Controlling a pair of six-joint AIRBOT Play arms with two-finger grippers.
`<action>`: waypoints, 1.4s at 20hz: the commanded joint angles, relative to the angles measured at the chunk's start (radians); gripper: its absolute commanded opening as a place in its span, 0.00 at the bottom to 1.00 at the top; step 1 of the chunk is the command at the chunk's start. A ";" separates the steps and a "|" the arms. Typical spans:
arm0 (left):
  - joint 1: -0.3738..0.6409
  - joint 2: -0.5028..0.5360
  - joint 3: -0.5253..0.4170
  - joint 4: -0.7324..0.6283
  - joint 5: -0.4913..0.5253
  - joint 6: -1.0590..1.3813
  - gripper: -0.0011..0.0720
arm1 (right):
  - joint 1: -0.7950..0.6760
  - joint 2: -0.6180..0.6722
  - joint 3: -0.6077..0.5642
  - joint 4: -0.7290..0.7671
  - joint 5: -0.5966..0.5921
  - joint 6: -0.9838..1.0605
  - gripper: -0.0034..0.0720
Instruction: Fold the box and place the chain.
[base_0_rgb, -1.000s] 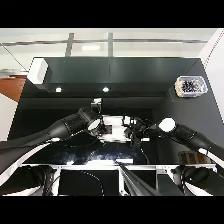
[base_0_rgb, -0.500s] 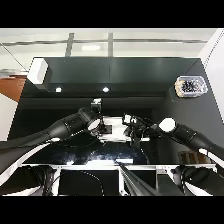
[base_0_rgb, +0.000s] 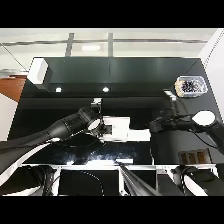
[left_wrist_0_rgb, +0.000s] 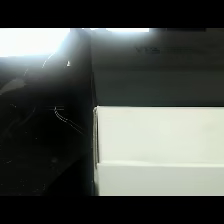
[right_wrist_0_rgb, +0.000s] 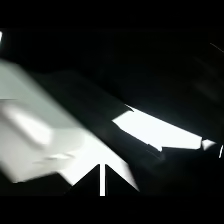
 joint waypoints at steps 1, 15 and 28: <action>0.001 0.000 0.000 0.000 -0.004 0.001 0.05 | -0.218 0.015 -0.061 -0.160 0.032 0.401 0.10; 0.001 0.000 0.000 -0.002 -0.004 0.001 0.05 | 0.148 -0.209 -0.153 0.325 -0.099 0.205 0.12; 0.001 0.000 0.000 -0.002 -0.005 0.001 0.05 | 0.212 -0.209 0.029 0.223 0.070 0.211 0.98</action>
